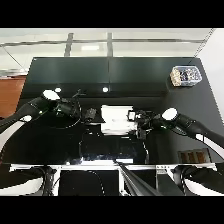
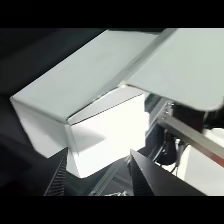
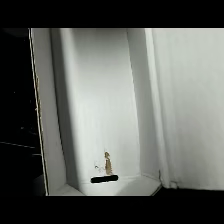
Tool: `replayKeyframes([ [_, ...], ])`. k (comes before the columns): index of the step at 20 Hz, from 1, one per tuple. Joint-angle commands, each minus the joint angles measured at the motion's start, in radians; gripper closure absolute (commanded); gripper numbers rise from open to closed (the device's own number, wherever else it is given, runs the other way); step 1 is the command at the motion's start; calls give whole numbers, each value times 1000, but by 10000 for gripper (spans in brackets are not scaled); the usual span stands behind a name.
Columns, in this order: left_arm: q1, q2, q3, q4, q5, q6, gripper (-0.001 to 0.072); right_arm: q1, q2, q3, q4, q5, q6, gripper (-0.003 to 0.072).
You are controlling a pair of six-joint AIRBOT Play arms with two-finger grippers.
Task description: Fold the box and place the chain.
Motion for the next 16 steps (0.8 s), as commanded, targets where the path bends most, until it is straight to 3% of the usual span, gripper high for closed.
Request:
replayKeyframes([
  [1,-51,0,36,117,34,-124,252,1,-1,0,0,0,0,552],
  [4,-107,0,76,163,60,-197,253,1,-1,0,0,0,0,552],
  [8,-175,0,126,351,64,-372,256,1,-1,0,0,0,0,552],
  [16,-290,-1,151,579,151,-602,256,1,-1,0,0,0,0,552],
])
